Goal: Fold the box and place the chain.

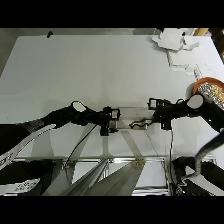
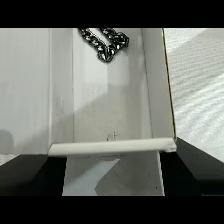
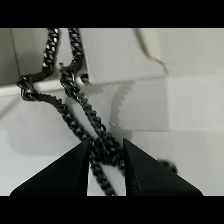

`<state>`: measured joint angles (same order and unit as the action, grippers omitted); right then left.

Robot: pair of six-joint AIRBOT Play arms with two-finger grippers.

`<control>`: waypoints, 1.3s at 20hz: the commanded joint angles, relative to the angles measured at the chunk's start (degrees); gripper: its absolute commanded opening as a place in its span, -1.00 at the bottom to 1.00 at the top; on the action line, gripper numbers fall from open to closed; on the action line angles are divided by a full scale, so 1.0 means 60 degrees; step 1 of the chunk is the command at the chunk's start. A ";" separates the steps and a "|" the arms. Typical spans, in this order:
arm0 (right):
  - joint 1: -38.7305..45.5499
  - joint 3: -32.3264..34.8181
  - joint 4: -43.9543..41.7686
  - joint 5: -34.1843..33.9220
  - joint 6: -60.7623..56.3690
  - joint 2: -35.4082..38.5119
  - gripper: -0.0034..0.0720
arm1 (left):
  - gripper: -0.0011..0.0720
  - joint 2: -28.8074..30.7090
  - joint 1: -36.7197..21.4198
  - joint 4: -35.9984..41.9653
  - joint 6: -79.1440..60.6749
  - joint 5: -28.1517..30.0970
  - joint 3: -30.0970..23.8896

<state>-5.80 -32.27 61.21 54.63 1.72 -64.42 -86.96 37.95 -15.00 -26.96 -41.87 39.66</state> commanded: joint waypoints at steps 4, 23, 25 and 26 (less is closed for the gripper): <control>-0.0233 0.0004 -0.0106 -0.0288 0.0623 -0.0616 -0.44 | -0.10 0.0000 0.0000 -0.0004 0.0000 0.0004 0.0004; -0.0248 0.0022 -0.5300 0.1566 -0.1067 0.4382 -0.86 | -0.10 0.0000 0.0000 -0.0004 0.0000 0.0004 0.0004; -0.0641 0.0022 -0.5497 0.1395 -0.1064 0.4382 -0.86 | -0.10 0.0000 0.0000 -0.0004 0.0000 0.0000 0.0004; -0.1031 0.0022 -0.5493 0.1220 -0.1064 0.4382 -0.86 | -0.10 0.0000 0.0000 -0.0004 0.0000 0.0004 0.0004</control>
<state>-9.02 -32.16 34.20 63.09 -4.54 -38.48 -86.96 37.95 -15.00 -26.96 -41.87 39.66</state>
